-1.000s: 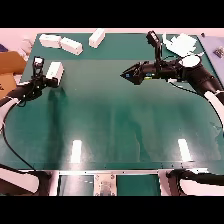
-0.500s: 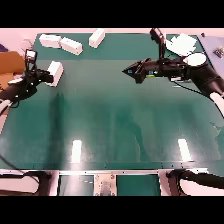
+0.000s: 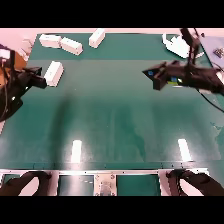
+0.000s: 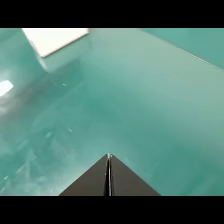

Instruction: Fold the box and place the chain.

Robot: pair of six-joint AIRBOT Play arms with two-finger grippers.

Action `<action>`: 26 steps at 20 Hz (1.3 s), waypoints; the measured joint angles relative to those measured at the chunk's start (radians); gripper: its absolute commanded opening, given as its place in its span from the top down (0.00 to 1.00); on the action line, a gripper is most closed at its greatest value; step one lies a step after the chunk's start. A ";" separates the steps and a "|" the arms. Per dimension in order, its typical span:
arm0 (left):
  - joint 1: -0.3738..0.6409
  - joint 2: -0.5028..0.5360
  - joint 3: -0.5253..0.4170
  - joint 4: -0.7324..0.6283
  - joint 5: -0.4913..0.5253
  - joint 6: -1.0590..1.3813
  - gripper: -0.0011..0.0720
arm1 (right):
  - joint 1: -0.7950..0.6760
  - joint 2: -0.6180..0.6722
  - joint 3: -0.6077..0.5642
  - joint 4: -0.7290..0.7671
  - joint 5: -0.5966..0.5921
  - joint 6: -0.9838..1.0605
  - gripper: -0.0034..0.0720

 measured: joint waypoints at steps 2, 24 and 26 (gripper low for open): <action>0.000 0.119 -0.085 0.006 -0.034 -0.004 0.96 | -0.023 0.134 -0.131 -0.015 -0.040 0.024 0.94; 0.000 0.612 -0.566 0.018 -0.261 -0.074 0.96 | -0.083 0.795 -0.795 -0.103 -0.211 0.072 0.94; 0.000 0.613 -0.567 0.017 -0.264 -0.074 0.96 | -0.083 0.797 -0.797 -0.105 -0.206 0.072 0.94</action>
